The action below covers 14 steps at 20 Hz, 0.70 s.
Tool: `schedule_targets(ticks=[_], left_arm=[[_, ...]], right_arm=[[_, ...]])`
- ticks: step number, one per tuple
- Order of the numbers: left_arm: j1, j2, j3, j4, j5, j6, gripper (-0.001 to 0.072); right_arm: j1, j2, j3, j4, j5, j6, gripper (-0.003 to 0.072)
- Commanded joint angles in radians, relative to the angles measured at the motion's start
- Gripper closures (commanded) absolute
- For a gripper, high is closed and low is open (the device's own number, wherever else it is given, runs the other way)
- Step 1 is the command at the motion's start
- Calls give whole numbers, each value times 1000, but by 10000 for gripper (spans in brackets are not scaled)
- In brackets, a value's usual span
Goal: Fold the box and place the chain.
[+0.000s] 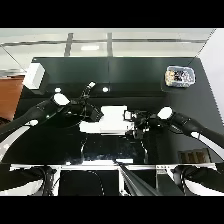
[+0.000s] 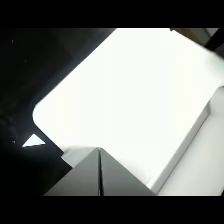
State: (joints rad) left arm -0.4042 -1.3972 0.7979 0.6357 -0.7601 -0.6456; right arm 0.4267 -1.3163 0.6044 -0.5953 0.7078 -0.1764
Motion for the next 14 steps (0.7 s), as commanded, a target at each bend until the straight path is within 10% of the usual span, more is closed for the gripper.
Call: schedule_targets(ticks=[1, 6, 12, 13, 14], left_arm=[[2, -15, 33, 50, -51, 14, 684], [73, 191, 80, 119, -151, 9, 685], [150, 401, -136, 117, -214, 478, 681], [140, 398, -170, 116, -227, 594, 595], [126, 397, -202, 115, -206, 684, 220]], right_arm=[[-1, 0, 0, 0, -2, 0, 388], [-1, 0, 0, 0, -2, 0, 388], [-1, 0, 0, 0, -2, 0, 387], [-1, 0, 0, 0, -2, 0, 388], [-1, 0, 0, 0, -2, 0, 387]])
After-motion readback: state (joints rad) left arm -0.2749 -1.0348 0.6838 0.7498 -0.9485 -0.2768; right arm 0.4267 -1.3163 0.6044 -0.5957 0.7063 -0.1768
